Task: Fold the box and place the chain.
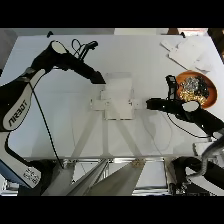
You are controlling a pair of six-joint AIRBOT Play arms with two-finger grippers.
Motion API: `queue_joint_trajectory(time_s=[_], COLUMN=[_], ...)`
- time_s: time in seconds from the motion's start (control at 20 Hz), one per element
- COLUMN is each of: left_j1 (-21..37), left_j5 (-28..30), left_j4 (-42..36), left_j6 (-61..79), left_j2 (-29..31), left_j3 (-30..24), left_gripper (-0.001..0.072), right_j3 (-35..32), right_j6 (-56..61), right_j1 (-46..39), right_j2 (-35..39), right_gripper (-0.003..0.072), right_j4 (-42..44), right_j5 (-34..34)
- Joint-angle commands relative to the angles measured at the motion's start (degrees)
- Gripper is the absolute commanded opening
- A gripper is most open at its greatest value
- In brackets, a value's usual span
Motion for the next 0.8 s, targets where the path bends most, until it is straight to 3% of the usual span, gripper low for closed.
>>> queue_joint_trajectory(time_s=[0.0,0.55,0.65,0.75], left_j1=[-1.9,-6.9,-7.3,-7.3], left_j5=[-2.1,-6.2,-6.3,-6.3], left_j4=[-0.7,-0.8,-0.8,-0.6], left_j6=[2.2,15.1,16.2,16.2], left_j2=[-5.2,-5.8,-5.8,-5.8], left_j3=[3.3,3.3,3.3,3.3], left_gripper=[0.0581,0.0576,0.0519,0.0320], right_j3=[0.0,0.0,0.0,0.0], right_j6=[0.0,0.0,0.0,0.0], right_j1=[0.0,0.1,0.0,0.1], right_j2=[0.0,0.0,0.0,0.0], right_gripper=[0.0012,0.0012,0.0012,0.0012], right_j4=[0.0,0.0,0.0,0.0], right_j5=[0.0,0.0,0.0,0.0])
